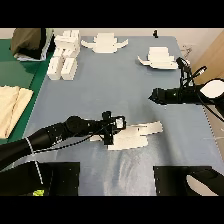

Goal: Fold the box.

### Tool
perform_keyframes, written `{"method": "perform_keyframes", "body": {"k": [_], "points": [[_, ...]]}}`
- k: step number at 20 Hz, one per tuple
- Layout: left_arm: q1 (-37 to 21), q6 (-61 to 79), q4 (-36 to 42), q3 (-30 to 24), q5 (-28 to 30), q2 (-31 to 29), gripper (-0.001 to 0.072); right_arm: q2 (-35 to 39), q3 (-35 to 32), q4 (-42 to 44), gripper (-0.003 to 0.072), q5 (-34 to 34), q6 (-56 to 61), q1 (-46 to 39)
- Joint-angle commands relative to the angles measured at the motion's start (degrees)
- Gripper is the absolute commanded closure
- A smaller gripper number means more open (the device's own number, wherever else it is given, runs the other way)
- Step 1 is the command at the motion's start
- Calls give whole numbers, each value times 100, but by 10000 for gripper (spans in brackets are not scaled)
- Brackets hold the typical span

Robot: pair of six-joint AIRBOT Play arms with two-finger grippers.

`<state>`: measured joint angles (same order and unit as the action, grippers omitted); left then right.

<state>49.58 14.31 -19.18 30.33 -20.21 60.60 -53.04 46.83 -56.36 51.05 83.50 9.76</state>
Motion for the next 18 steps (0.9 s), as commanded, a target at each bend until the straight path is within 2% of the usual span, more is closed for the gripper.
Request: {"method": "perform_keyframes", "body": {"k": [1, 4, 6, 13, 18], "points": [[-463, -24, 297, 7, -739, 94, 695, 2, 0, 2, 683, -7, -2, 2], [-1139, -66, 293, 164, -1596, 87, 695, 2, 0, 2, 683, -13, -15, 2], [-1394, -81, 291, 256, -1882, 90, 695, 2, 0, 2, 683, -24, -17, 2], [-1226, -17, 219, 210, -2105, 374, 695, 2, 0, 4, 683, -105, -17, 2], [-949, -114, 68, 210, -2031, 407, 694, 2, 0, 4, 683, -122, -61, 2]]}}
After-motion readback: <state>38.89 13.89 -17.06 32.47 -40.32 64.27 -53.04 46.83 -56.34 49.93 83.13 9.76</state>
